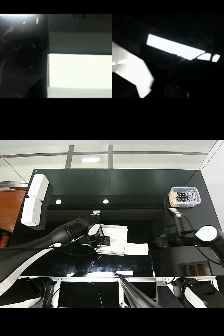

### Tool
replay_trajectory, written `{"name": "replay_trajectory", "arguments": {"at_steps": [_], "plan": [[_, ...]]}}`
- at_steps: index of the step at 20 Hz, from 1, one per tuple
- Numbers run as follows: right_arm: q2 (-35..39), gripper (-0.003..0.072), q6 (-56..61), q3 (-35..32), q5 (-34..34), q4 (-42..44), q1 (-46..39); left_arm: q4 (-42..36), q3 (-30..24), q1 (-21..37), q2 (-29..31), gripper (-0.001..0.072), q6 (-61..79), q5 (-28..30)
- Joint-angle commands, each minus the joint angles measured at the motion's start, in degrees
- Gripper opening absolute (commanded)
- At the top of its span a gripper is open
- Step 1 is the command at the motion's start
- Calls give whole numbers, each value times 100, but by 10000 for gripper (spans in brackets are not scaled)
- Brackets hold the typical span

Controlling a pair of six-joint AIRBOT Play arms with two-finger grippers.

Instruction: Fold the box and place the chain.

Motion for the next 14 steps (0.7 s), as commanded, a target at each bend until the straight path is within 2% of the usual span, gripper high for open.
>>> {"name": "replay_trajectory", "arguments": {"at_steps": [1,3,6,14], "plan": [[133,24,1182,-337,752,-140,-1086,-4,2,-2,-4,32,-2,13],[44,24,1237,-756,719,433,-1080,-4,2,-2,-4,32,-2,17],[-203,24,914,-1231,321,1397,-1010,-2,2,-2,-4,32,-2,15],[-1095,25,573,-1217,-1307,2844,955,-4,2,-4,-4,32,-2,13]]}}
